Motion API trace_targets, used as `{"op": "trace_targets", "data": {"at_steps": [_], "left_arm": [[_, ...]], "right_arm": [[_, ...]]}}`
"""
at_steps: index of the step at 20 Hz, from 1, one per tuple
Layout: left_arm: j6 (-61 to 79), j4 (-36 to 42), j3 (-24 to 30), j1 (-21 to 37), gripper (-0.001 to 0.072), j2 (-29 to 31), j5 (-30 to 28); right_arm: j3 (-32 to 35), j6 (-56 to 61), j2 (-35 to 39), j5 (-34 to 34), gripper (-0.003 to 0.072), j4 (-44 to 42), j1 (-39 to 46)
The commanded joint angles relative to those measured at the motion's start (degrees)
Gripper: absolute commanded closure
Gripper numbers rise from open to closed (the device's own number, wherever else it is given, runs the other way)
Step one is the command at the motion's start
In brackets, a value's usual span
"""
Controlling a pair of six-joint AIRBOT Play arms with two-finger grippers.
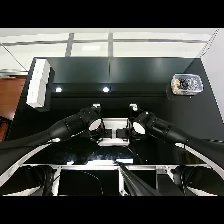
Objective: Fold the box and place the chain.
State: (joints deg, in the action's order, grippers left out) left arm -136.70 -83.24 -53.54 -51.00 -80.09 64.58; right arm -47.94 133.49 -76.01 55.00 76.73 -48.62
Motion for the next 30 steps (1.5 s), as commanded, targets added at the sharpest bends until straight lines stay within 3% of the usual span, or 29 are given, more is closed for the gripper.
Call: {"op": "trace_targets", "data": {"at_steps": [1,4,9,11,12,14,18,19,20,21,26,30], "left_arm": [[-0.02,-0.02,-0.02,0.0,0.0681,0.0,-0.02],[-0.02,-0.02,-0.02,0.0,0.0681,0.0,-0.02],[-0.02,-0.02,-0.02,0.0,0.0681,0.0,-0.04],[-0.02,-0.02,-0.02,0.0,0.0681,0.0,-0.02],[-0.02,-0.02,-0.02,0.0,0.0681,0.0,-0.02],[-0.02,-0.02,-0.02,0.0,0.0681,0.0,-0.04],[-0.02,-0.02,-0.02,0.0,0.0681,0.0,-0.02],[-0.02,-0.02,-0.02,0.0,0.0681,0.0,-0.02],[-0.02,-0.02,-0.02,0.0,0.0681,0.0,-0.02],[-0.02,-0.02,-0.02,0.0,0.0681,0.0,-0.02],[-0.02,-0.02,-0.02,0.0,0.0681,0.0,-0.02],[-0.02,-0.02,-0.02,0.0,0.0681,0.0,0.0]], "right_arm": [[-0.02,0.24,0.0,-0.94,0.0557,-0.09,-0.07],[-0.02,0.46,0.0,-0.87,0.0631,-0.13,-0.09],[-0.02,0.44,0.02,-0.85,0.0632,-0.15,-0.09],[-0.02,0.44,0.02,-0.83,0.0522,-0.15,-0.07],[-0.02,0.44,0.02,-0.85,0.0525,-0.17,-0.07],[-0.02,0.46,0.02,-0.87,0.0624,-0.15,-0.09],[-0.02,0.44,0.04,-0.85,0.0633,-0.17,-0.09],[-0.02,0.44,0.11,-0.83,0.0617,-0.17,-0.07],[-0.02,0.44,0.28,-0.79,0.0462,-0.2,-0.07],[-0.02,0.42,0.52,-0.59,0.0408,-0.15,-0.02],[-0.02,-3.28,4.28,2.78,0.0409,-0.13,0.09],[-0.02,-11.02,14.36,7.5,0.0408,0.85,3.43]]}}
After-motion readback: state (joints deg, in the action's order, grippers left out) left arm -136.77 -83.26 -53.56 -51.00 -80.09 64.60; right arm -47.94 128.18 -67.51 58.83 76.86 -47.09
